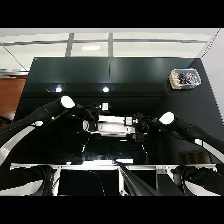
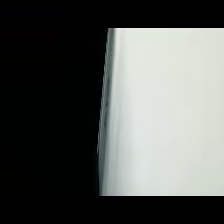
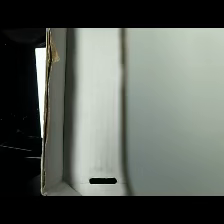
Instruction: Fold the box and place the chain.
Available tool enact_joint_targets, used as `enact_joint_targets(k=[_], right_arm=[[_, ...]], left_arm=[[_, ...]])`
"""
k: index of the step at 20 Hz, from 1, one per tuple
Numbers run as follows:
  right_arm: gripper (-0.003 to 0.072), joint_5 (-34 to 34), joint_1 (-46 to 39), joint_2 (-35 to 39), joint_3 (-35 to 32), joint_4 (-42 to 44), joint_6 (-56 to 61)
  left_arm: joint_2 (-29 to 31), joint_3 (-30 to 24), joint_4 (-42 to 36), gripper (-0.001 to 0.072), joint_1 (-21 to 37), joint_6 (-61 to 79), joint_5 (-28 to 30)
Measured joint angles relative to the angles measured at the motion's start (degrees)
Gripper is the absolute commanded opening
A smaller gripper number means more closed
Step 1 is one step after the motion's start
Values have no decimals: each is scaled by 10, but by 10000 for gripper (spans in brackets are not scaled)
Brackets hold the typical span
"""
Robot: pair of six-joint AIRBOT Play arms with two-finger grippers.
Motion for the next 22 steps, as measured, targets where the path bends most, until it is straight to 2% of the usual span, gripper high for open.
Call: enact_joint_targets(k=[6,11,12,13,15,16,17,18,20,22], right_arm=[[464,-8,0,-1,0,2,4],[465,-10,0,-1,0,1,5],[465,-9,0,-1,0,0,5],[465,-9,0,-1,0,0,4],[464,-8,0,-1,0,-2,3],[464,-7,0,-1,0,-2,3],[464,-6,0,-1,0,-2,2],[464,-6,0,-1,0,-2,2],[465,-6,0,-1,0,-3,2],[464,-5,0,-1,0,-3,2]], left_arm=[[2,0,3,37,1,-1,-7],[44,0,64,526,2,-61,-38],[59,0,85,531,2,-85,-44],[76,0,110,526,2,-109,-48],[109,0,161,394,2,-152,-74],[128,-1,189,279,2,-181,-87],[147,-1,215,127,2,-212,-103],[165,-1,238,24,2,-240,-119],[200,-1,268,24,2,-295,-156],[224,-7,261,25,2,-353,-194]])
